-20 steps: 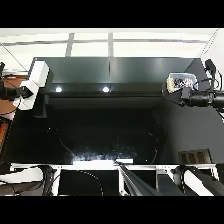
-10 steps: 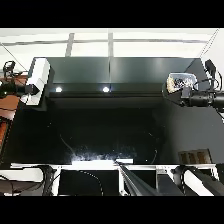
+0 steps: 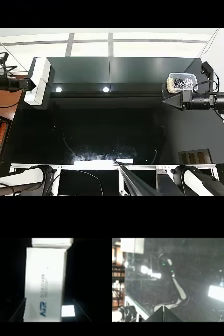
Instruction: Fold the box and place the chain.
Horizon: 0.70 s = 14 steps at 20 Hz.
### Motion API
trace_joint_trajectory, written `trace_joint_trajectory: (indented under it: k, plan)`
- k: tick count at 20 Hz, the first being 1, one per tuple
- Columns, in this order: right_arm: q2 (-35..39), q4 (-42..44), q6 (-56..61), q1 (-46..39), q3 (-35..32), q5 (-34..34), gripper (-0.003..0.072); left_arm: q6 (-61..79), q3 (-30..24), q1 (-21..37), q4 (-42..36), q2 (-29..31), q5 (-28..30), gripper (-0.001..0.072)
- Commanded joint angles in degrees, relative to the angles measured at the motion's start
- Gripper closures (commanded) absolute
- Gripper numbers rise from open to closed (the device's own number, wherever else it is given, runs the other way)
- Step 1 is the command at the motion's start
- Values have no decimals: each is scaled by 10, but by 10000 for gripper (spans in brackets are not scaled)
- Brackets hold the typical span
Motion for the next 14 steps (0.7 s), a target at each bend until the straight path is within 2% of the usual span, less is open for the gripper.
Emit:
trace_joint_trajectory:
  k: [1, 2, 4, 6, 8, 11, 12, 14]
  plan:
    - [7, -12, -1, 0, 0, 4, 677, -96, 1, -4, 11, 55, -135, 44]
    - [16, -25, -1, 0, 0, 0, 677, -121, -4, -9, 10, 65, -167, 139]
    - [51, -78, -1, 0, -1, -18, 677, -135, -27, -32, 10, 101, -200, 512]
    - [93, -145, 0, 0, -3, -52, 677, -135, -70, -69, -2, 166, -176, 684]
    - [132, -173, 14, 0, -18, -100, 677, -135, -131, -126, -48, 235, -136, 686]
    - [160, -176, 12, 0, -58, -157, 677, -149, -227, -271, -57, 327, -59, 686]
    - [160, -182, 12, 0, -77, -180, 677, -167, -248, -320, -43, 346, -33, 686]
    - [160, -206, 12, 0, -120, -236, 677, -257, -273, -398, 36, 366, 12, 686]
